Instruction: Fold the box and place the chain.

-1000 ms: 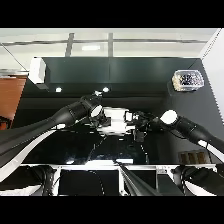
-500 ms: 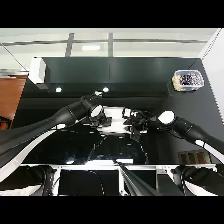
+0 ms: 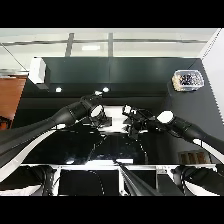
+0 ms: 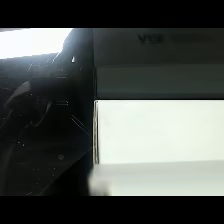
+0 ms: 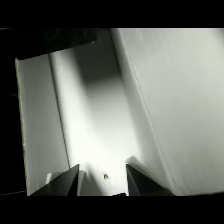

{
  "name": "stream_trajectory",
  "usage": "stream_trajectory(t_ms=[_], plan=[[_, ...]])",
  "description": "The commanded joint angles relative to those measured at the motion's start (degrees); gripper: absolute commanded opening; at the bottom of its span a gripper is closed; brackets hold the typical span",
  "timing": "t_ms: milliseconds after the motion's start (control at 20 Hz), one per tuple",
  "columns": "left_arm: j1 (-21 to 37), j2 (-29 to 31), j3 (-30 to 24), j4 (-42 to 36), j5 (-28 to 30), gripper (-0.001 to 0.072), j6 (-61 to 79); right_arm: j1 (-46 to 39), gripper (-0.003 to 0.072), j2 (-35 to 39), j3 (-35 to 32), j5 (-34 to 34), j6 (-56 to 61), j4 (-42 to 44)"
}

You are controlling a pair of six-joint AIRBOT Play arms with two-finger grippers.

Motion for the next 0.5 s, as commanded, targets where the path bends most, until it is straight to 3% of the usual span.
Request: stream_trajectory(t_ms=[0, 50, 100, 250, 450], plan=[[-0.04, -0.04, 0.07, 0.02, -0.24, 0.0029, 0.11, 0.02, 0.0226, -0.04, -0.02, -0.50, 4.55, -0.15], [-0.04, -0.04, 0.07, 0.02, -0.26, 0.0029, 0.11, 0.00, 0.0093, -0.02, -0.02, -0.63, 5.42, -0.28], [-0.04, -0.04, 0.07, 0.02, -0.24, 0.0029, 0.11, -0.28, 0.0013, 0.15, 0.04, -0.74, 7.93, -0.96], [-0.04, -0.04, 0.07, -1.33, -0.22, 0.0029, 0.11, -4.74, 0.0018, 4.46, 0.22, 1.33, 28.94, -6.82], [0.00, -0.04, 0.07, -1.29, -0.44, 0.0029, 0.11, -21.31, 0.0018, 17.29, 0.20, 13.18, 58.71, -18.53]])
